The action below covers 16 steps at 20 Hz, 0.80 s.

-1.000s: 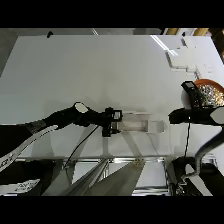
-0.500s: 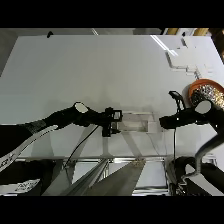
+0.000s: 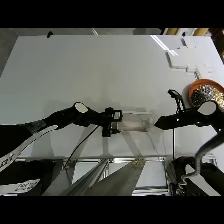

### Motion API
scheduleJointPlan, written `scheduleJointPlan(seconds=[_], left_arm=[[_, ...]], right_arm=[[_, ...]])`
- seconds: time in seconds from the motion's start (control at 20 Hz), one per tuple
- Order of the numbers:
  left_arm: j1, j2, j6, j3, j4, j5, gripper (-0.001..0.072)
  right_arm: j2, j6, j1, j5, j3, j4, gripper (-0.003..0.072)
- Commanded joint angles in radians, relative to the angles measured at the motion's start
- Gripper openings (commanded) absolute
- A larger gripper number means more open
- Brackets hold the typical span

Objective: Fold the box and place the chain.

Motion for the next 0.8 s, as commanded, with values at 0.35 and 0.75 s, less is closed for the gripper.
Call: scheduleJointPlan(seconds=[0.35,0.75], left_arm=[[0.000,0.000,0.000,0.000,0.000,0.000,0.0273],[0.000,0.000,0.000,0.000,0.000,0.000,0.0273]], right_arm=[[0.032,-0.013,0.063,-0.033,-0.041,0.061,0.0344],[0.067,-0.012,0.063,0.001,-0.037,0.053,0.0342]])
